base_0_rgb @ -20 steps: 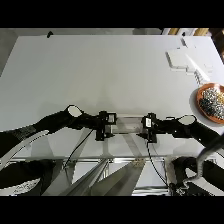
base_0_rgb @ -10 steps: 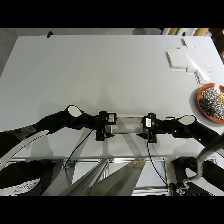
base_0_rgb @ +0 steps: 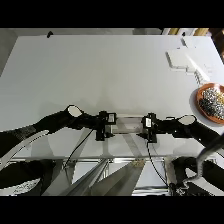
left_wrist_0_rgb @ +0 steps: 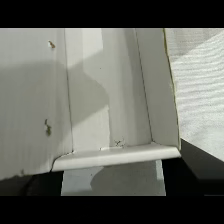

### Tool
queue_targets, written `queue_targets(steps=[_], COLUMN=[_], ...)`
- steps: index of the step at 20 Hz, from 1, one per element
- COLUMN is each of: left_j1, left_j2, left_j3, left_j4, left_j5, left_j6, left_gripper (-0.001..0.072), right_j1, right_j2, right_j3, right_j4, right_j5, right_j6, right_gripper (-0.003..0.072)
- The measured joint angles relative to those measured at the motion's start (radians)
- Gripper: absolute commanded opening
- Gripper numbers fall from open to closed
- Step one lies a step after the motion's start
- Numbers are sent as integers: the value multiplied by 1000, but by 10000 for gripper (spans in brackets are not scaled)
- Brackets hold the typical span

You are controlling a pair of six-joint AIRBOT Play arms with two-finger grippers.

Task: Fold the box and place the chain.

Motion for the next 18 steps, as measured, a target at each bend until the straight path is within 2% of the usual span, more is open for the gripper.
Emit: queue_targets(steps=[7,8,9,10,13,18], left_j1=[0,0,0,0,-1,-1], left_j2=[0,0,0,0,0,0], left_j3=[0,0,0,0,0,0], left_j4=[0,0,0,-2,-5,2], left_j5=[-2,-2,-3,-7,-6,-6], left_j6=[0,0,0,-4,-2,1], left_gripper=[271,271,271,271,271,271], right_j1=[0,0,0,0,0,0], right_j2=[0,0,4,12,66,219], right_j3=[0,0,0,0,0,0], right_j4=[4,4,3,3,-38,-330], right_j5=[0,0,-1,-3,-8,16], right_j6=[0,0,1,3,65,345], right_gripper=[414,476,658,693,692,692])
